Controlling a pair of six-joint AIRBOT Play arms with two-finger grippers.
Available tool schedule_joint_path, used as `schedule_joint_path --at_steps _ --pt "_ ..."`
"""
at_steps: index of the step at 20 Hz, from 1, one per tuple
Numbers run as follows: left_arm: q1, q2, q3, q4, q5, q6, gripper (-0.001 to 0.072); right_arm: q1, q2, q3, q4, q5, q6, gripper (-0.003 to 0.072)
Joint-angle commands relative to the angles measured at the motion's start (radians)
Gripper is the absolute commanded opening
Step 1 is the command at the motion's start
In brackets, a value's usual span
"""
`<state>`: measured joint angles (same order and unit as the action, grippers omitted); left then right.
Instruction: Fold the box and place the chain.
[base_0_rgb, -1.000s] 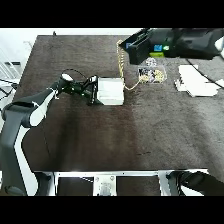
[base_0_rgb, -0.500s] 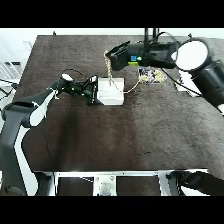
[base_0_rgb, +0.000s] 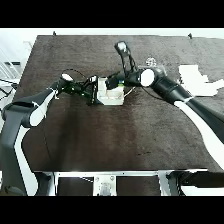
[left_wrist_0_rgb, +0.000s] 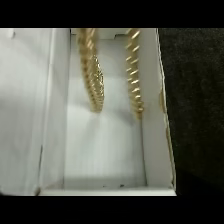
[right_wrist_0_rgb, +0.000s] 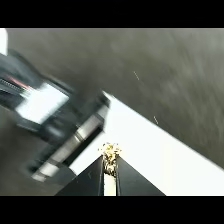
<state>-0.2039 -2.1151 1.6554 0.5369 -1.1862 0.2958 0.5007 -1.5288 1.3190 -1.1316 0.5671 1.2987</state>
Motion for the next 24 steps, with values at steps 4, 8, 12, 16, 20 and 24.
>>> schedule_joint_path --at_steps 4,8,12,16,20,24 --pt "0.0 0.0 0.0 0.0 0.0 0.0 0.0297 -0.042 -0.085 -0.065 -0.005 -0.046 0.001 0.0336" --pt "0.0 0.0 0.0 0.0 0.0 0.0 0.0297 -0.12 0.024 -0.066 -0.066 0.013 -0.002 0.0371" --pt "0.0 0.0 0.0 0.0 0.0 0.0 0.0297 -0.278 0.072 -0.091 -0.127 0.003 0.015 0.0374" --pt "0.0 0.0 0.0 0.0 0.0 0.0 0.0297 -0.427 -0.027 -0.11 -0.079 -0.047 0.141 0.05" --pt "0.0 0.0 0.0 0.0 0.0 0.0 0.0297 -0.433 -0.148 -0.1 0.098 -0.104 0.057 0.0498" --pt "0.0 0.0 0.0 0.0 0.0 0.0 0.0297 -0.406 -0.274 0.001 0.217 -0.104 -0.006 0.0491"
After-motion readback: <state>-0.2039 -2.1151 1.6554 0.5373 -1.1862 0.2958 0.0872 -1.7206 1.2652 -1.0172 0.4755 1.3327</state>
